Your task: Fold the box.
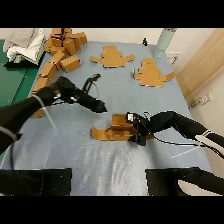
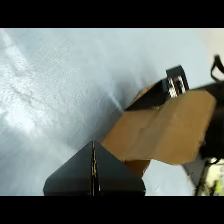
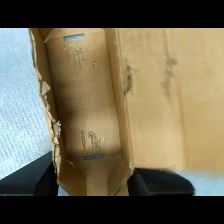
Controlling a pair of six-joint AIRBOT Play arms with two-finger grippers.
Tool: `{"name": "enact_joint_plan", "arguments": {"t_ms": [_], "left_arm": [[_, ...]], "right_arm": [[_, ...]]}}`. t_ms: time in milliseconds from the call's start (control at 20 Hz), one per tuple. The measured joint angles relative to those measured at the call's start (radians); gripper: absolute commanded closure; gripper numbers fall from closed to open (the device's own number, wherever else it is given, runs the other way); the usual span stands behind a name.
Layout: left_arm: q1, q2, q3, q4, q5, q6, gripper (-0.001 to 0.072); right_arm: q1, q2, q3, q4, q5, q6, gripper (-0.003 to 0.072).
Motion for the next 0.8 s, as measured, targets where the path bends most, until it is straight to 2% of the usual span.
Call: {"name": "enact_joint_plan", "arguments": {"t_ms": [250, 500, 550, 600, 800], "left_arm": [[0.006, 0.246, -0.193, 0.024, 0.014, 0.245, 0.0701], [-0.125, 0.397, -0.32, 0.089, 0.095, 0.434, 0.0688], [-0.14, 0.413, -0.34, 0.091, 0.122, 0.494, 0.039], [-0.146, 0.42, -0.361, 0.085, 0.151, 0.557, 0.0017], [-0.161, 0.383, -0.439, -0.009, 0.255, 0.826, 0.0025]], "right_arm": [[0.0, 0.0, 0.0, 0.0, 0.0, 0.0, 0.0265], [0.0, 0.0, 0.0, 0.0, 0.0, 0.0, 0.0265], [0.0, 0.0, 0.0, 0.0, 0.0, 0.0, 0.0266], [0.0, 0.0, 0.0, 0.0, 0.0, 0.0, 0.0265], [0.0, 0.0, 0.0, 0.0, 0.0, 0.0, 0.0265]]}}
